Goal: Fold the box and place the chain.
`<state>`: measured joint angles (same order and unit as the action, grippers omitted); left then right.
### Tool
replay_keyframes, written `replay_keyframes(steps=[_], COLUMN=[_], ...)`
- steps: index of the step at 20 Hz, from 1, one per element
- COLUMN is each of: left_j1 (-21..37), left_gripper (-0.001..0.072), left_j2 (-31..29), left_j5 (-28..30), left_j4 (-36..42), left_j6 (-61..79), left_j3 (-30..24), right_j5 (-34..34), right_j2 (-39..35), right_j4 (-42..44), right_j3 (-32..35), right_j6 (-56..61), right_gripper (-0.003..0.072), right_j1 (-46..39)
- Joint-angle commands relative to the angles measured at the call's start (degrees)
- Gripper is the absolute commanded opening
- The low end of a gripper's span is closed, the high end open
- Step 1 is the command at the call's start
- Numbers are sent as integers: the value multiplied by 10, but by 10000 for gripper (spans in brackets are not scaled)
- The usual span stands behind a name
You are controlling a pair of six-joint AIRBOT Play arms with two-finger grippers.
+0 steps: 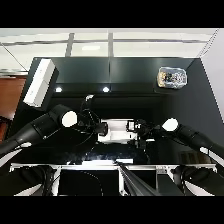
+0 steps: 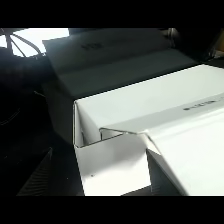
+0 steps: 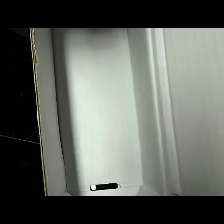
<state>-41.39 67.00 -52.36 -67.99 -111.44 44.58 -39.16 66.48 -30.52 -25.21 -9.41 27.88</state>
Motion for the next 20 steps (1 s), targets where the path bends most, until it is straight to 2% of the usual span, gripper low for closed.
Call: replay_keyframes(steps=[1,5,15,19,20], left_j1=[-9,-14,-26,-63,-71], left_gripper=[687,687,684,669,669], left_j2=[16,47,50,57,64], left_j5=[14,33,24,-18,-24], left_j4=[1,7,7,-94,-98], left_j6=[-14,-15,-32,-124,-126], left_j3=[1,14,16,17,20], right_j5=[0,0,0,0,0], right_j2=[0,0,0,0,0], right_j4=[0,0,0,0,0], right_j3=[0,0,0,0,0], right_j6=[0,0,0,0,0], right_gripper=[413,413,413,413,413], right_j1=[0,0,0,0,0])
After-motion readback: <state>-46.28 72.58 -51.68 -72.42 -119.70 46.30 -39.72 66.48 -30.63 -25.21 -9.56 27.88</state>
